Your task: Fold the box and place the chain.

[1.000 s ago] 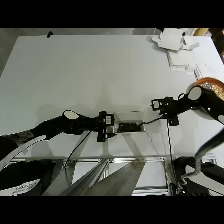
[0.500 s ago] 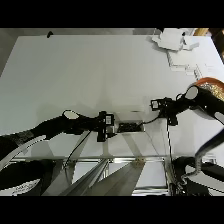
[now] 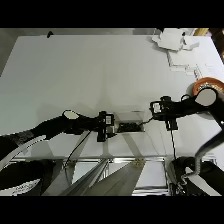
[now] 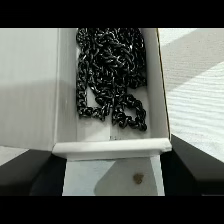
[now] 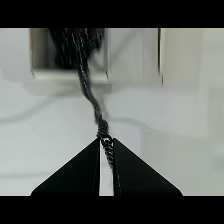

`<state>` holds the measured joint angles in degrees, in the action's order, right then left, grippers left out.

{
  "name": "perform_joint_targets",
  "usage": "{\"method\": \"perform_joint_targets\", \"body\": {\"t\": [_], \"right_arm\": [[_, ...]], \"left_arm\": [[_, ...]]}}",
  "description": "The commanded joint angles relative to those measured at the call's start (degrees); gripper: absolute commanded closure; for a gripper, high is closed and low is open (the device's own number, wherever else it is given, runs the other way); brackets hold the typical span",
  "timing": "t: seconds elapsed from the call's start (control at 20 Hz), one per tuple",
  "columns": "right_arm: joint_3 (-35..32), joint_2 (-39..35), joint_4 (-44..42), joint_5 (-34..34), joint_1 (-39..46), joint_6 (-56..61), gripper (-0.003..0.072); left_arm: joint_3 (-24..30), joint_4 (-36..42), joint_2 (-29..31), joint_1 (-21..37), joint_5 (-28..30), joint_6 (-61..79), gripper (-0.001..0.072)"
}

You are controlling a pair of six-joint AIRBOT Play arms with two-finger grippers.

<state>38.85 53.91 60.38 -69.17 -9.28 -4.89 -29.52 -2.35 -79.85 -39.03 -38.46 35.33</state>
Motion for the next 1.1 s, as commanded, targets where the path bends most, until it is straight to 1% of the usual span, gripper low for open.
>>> {"method": "perform_joint_targets", "body": {"t": [0.0,0.1,0.3,0.45,0.5,0.55,0.6,0.7,0.85,0.95,1.0,1.05], "right_arm": [[0.07,-4.74,-13.14,-1.55,-6.08,0.55,0.0666],[0.07,-4.63,-16.57,1.38,-10.95,0.55,0.0665],[0.07,-4.44,-16.68,11.56,-20.17,0.55,0.0665],[0.07,-4.11,-16.22,14.93,-23.08,0.55,0.0663],[0.07,-3.69,-15.15,14.80,-23.10,0.57,0.0623],[0.07,-3.26,-13.25,14.78,-23.10,0.72,0.0535],[0.07,-3.06,-10.16,14.80,-23.08,2.14,0.0484],[0.07,-3.17,-3.37,13.18,-22.01,6.86,0.0484],[0.07,-3.19,4.35,6.43,-15.72,9.46,0.0487],[0.04,-3.19,6.49,3.78,-9.97,9.44,0.0491],[0.04,-3.19,6.67,3.48,-6.64,9.42,0.0508],[0.04,-3.17,6.64,3.69,-3.39,9.20,0.0507]], "left_arm": [[-0.04,-0.02,0.04,0.00,-0.33,0.00,0.0569],[-0.04,-0.02,0.04,0.00,-0.37,0.00,0.0569],[-0.04,-0.02,0.04,0.00,-0.37,0.00,0.0569],[-0.04,-0.02,0.04,0.00,-0.37,0.00,0.0569],[-0.04,-0.02,0.04,0.00,-0.37,0.00,0.0569],[-0.04,-0.02,0.04,0.00,-0.35,0.00,0.0569],[-0.04,-0.02,0.04,0.00,-0.37,0.00,0.0569],[-0.04,-0.02,0.04,0.00,-0.35,0.00,0.0569],[-0.04,-0.02,0.04,0.00,-0.37,0.00,0.0569],[-0.04,-0.02,0.04,0.00,-0.35,0.00,0.0569],[-0.04,-0.02,0.04,0.00,-0.37,0.00,0.0569],[-0.04,-0.02,0.04,0.00,-0.37,0.00,0.0569]]}}
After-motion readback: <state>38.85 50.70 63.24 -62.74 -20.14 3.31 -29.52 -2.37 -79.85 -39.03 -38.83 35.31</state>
